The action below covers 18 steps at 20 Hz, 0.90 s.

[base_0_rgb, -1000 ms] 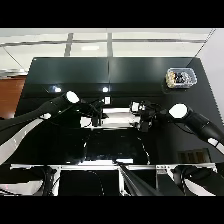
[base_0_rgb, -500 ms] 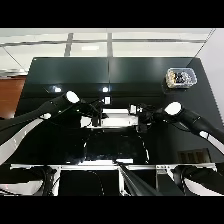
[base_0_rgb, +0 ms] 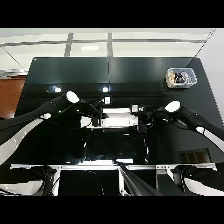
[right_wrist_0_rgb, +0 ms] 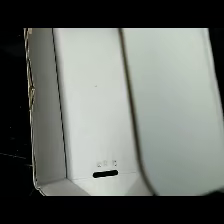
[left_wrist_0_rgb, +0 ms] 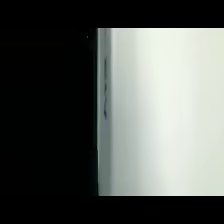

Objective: Fold the box and place the chain.

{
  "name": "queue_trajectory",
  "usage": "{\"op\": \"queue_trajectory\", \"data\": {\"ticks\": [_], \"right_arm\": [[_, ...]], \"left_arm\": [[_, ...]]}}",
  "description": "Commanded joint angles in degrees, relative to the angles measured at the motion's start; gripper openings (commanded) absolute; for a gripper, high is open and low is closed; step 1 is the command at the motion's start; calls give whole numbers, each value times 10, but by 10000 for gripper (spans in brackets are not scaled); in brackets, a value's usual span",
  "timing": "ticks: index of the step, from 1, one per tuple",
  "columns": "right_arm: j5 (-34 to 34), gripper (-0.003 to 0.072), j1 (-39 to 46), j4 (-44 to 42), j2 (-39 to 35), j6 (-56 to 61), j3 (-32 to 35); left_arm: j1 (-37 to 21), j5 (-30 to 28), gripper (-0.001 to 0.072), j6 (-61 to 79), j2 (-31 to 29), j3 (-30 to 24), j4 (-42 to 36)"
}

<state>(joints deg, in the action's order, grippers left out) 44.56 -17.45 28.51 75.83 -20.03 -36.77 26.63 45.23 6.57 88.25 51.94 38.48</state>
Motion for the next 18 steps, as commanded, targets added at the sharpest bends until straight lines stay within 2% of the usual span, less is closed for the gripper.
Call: {"op": "queue_trajectory", "data": {"ticks": [1, 14, 18], "right_arm": [[8, 682, -2, -4, 13, -8, -5], [-1, 682, -17, 25, 34, 16, -26], [-24, 682, -30, 36, 35, 33, -26]], "left_arm": [[0, 0, 25, 0, 0, 1, 0], [0, 0, 25, 0, 0, 1, 0], [0, 0, 25, 0, 0, 1, 0]]}}
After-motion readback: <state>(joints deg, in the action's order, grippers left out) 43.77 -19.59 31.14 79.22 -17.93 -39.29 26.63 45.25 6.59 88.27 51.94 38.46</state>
